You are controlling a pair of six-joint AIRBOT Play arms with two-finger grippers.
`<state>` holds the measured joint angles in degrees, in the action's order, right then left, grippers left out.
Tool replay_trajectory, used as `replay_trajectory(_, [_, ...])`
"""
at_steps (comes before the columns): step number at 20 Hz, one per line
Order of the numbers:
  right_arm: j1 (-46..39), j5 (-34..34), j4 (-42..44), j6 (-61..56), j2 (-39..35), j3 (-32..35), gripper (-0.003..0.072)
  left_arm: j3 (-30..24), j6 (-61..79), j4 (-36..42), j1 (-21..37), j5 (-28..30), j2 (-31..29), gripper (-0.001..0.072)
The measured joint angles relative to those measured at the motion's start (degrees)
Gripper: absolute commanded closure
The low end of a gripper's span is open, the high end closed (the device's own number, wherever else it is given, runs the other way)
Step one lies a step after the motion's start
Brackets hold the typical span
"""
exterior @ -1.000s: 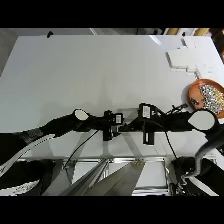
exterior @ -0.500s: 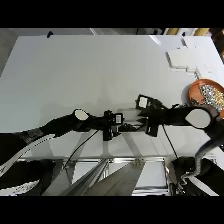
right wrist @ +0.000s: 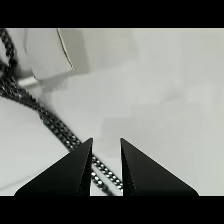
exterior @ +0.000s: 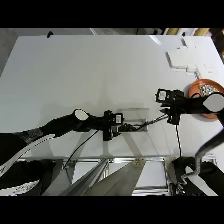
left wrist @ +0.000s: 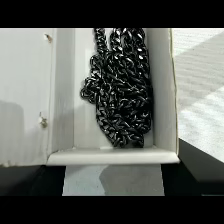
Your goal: Fold the box and place the chain.
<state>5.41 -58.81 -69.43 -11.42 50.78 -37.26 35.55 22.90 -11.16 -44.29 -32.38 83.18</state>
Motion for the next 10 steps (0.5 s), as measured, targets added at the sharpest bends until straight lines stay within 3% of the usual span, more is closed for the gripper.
replay_trajectory(10, [4.24, 1.4, 3.15, 11.93, 11.87, 4.13, 0.0487, 0.0, 0.0, 0.0, 0.0, 0.0, 0.0, 0.0505])
